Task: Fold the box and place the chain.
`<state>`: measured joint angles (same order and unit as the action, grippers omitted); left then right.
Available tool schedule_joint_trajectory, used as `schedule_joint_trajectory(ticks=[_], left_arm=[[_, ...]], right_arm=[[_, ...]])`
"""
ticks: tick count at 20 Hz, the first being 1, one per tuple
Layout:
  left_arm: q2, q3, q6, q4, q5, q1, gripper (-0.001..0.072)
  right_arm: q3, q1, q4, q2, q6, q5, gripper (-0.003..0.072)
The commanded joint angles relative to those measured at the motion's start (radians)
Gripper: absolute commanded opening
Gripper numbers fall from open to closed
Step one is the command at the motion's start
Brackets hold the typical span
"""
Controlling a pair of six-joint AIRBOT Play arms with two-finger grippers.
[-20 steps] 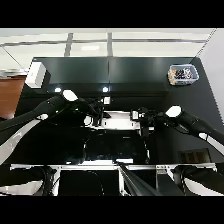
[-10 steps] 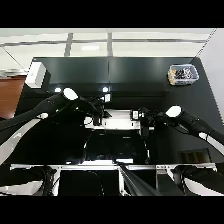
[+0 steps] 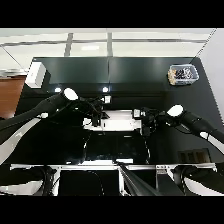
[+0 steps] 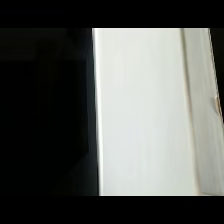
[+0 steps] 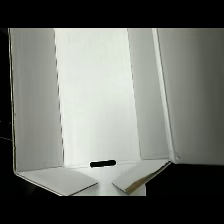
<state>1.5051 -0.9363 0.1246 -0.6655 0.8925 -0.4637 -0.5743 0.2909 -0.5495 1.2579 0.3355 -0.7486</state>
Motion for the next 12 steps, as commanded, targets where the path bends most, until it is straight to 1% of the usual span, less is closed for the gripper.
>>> schedule_joint_trajectory(ticks=[1,12], left_arm=[[0.002,-0.001,-0.001,-0.004,0.0,0.0,0.0023],[0.002,-0.001,-0.001,-0.004,-0.002,0.0,0.0023]], right_arm=[[-0.001,0.0,0.024,0.001,0.003,-0.002,0.0712],[-0.001,0.016,0.051,0.027,0.014,-0.002,0.0711]])
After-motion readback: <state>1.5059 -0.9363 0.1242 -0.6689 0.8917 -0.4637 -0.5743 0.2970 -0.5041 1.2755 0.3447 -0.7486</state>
